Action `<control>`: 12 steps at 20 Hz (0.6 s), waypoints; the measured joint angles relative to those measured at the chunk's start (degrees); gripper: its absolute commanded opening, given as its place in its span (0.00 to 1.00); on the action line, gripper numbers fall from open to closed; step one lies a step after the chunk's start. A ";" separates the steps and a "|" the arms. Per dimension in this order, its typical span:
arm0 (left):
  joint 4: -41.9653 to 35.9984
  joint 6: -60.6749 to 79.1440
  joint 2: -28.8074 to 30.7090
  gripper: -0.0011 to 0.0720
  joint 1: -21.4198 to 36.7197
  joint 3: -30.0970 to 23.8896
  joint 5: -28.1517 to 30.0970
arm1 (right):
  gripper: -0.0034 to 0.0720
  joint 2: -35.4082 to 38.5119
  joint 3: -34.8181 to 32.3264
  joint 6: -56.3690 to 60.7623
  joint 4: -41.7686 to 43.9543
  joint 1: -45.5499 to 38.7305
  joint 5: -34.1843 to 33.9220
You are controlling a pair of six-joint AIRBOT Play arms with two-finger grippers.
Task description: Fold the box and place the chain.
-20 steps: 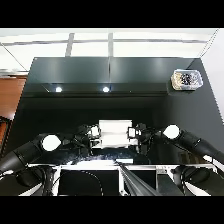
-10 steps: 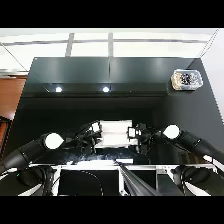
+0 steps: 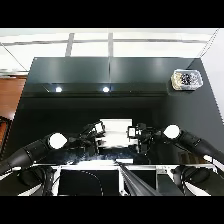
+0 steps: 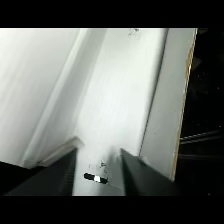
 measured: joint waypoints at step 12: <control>2.38 -1.55 3.52 0.05 1.46 0.24 -0.79 | 0.71 0.00 0.00 0.02 0.02 0.00 0.07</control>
